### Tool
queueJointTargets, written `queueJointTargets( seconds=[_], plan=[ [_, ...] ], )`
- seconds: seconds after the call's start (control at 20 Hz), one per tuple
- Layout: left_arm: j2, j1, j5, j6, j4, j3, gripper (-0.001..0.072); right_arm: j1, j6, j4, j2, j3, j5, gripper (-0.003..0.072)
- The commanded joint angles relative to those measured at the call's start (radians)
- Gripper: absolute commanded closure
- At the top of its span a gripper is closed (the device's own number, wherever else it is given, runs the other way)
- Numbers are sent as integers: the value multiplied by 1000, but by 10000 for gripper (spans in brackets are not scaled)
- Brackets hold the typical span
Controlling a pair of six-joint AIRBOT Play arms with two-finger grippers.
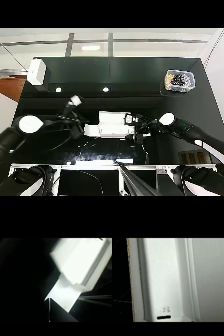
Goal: Fold the box and place the chain.
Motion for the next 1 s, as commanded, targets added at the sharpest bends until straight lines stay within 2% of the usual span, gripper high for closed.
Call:
queueJointTargets(
  seconds=[0.0,0.15,0.25,0.4,0.5,0.6,0.75,0.85,0.95],
  plan=[
    [93,200,-204,-158,53,-3,679,1,0,0,-1,-1,2,270],
    [62,335,-100,-604,44,-82,679,1,0,0,-1,-1,2,269],
    [-4,393,-93,-728,-35,-142,678,1,0,0,-1,-1,2,270],
    [-175,401,-170,-591,-231,-171,678,1,0,0,-1,-1,2,270],
    [-289,380,-181,-365,-399,-171,678,1,0,0,-1,-1,2,270],
    [-378,348,-177,-247,-519,-163,680,1,0,0,-1,-1,2,270],
    [-477,277,-144,-234,-529,-135,680,1,0,0,-1,-1,2,270],
    [-510,233,-102,-234,-531,-129,681,1,0,0,-1,-1,2,270],
    [-515,201,-109,-233,-532,-128,677,1,0,0,-1,-1,2,270]
  ],
)
